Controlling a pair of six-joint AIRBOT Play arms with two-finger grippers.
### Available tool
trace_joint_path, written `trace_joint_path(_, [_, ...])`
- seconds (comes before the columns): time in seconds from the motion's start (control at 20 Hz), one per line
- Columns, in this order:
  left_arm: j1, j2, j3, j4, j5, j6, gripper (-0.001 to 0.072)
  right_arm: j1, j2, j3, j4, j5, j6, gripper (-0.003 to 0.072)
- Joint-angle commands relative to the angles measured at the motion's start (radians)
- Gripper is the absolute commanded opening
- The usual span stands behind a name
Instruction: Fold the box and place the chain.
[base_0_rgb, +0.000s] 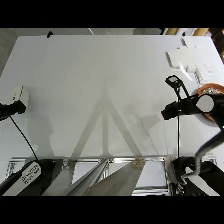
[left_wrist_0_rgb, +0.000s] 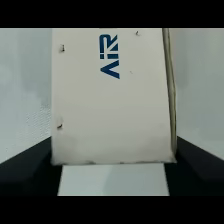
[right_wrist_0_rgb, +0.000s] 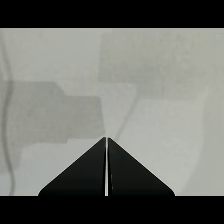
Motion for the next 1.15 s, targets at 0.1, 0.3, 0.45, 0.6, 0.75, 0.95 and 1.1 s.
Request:
trace_joint_path(0.1, [0.010, 0.003, 0.000, 0.043, -0.075, -0.060, 0.0699, -0.001, 0.001, 0.001, 0.000, 0.000, 0.000, 0.0013])
trace_joint_path(0.3, [0.000, 0.102, 0.000, 0.043, -0.060, -0.060, 0.0697, -0.001, 0.001, 0.001, 0.000, 0.000, 0.000, 0.0013])
trace_joint_path(0.45, [-0.042, 0.208, 0.000, 0.043, -0.031, -0.060, 0.0696, -0.001, 0.001, 0.001, 0.000, 0.000, 0.000, 0.0013])
trace_joint_path(0.6, [-0.108, 0.245, 0.000, 0.040, -0.038, -0.060, 0.0695, -0.001, 0.001, 0.001, 0.000, 0.000, 0.000, 0.0013])
trace_joint_path(0.75, [-0.137, 0.243, 0.000, 0.040, -0.035, -0.060, 0.0694, -0.001, 0.001, 0.001, 0.000, 0.000, 0.000, 0.0013])
trace_joint_path(0.95, [-0.137, 0.238, 0.000, 0.040, 0.007, -0.062, 0.0694, -0.001, 0.001, 0.001, 0.000, 0.000, 0.000, 0.0013])
trace_joint_path(1.1, [-0.137, 0.205, 0.000, 0.041, 0.026, -0.082, 0.0694, -0.001, 0.001, 0.001, 0.000, 0.000, 0.000, 0.0013])
